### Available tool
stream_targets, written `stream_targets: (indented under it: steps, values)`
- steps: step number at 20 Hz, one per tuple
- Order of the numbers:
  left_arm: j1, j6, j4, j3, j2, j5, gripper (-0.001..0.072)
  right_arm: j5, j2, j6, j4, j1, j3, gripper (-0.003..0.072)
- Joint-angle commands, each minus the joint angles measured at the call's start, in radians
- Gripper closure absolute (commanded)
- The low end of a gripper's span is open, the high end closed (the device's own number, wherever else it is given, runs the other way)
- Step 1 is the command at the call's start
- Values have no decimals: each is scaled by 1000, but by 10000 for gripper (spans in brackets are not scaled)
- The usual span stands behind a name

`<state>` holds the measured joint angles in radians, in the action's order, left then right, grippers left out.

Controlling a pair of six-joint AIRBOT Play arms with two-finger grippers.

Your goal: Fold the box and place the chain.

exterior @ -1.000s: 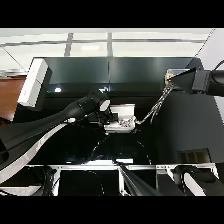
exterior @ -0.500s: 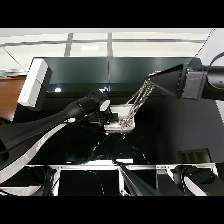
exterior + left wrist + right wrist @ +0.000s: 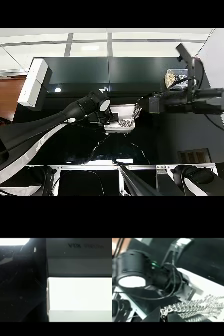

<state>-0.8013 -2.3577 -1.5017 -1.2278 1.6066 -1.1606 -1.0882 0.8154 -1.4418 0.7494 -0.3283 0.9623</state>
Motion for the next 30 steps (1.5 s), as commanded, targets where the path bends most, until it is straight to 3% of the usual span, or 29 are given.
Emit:
stream_targets:
  steps: [1, 13, 22, 26, 30]
  values:
    - [0, 0, 0, 0, 0, 0, 681, 43, 9, -5, 11, -8, -39, 673]
    - [0, 0, 0, 0, 0, 0, 681, 107, 38, 15, -55, -35, -35, 673]
    - [0, 0, 0, 0, 0, 0, 681, 72, 38, 17, -10, -35, -5, 673]
    - [0, 0, 0, 0, 0, 0, 681, 98, 52, 8, 11, -35, -96, 673]
    - [0, 0, 0, 0, 0, 0, 681, 210, 136, 3, 14, -35, -179, 672]
